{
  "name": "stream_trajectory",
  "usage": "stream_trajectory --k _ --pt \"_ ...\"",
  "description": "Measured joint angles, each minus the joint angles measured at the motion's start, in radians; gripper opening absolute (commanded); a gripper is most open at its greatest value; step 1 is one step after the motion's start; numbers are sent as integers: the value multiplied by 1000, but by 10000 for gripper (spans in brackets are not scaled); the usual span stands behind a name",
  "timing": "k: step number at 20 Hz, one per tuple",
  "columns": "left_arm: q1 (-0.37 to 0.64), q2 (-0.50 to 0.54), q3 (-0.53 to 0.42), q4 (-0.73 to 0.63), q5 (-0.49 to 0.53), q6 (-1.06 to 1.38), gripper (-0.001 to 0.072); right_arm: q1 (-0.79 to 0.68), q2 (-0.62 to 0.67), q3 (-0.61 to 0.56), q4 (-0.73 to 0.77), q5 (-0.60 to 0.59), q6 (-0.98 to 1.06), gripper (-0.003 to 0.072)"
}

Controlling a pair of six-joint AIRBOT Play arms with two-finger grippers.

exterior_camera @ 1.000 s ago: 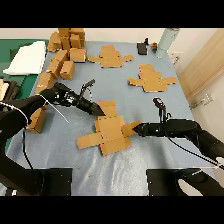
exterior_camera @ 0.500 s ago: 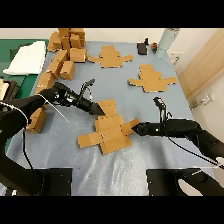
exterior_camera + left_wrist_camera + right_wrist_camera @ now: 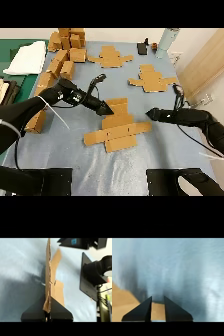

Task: Fold the box.

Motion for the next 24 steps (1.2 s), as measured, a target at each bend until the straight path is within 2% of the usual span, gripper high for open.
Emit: stream_trajectory --k 7,11,17,24 --pt "-155 164 -201 -39 267 331 10 -49 -1 36 -24 19 86 221" --pt "-193 190 -289 -150 343 512 10 -52 -14 39 -19 23 99 221" --pt "-242 201 -327 -250 380 696 9 -52 -58 39 1 22 101 221" --pt "-306 203 -365 -279 501 821 9 -52 -96 39 21 26 101 221"
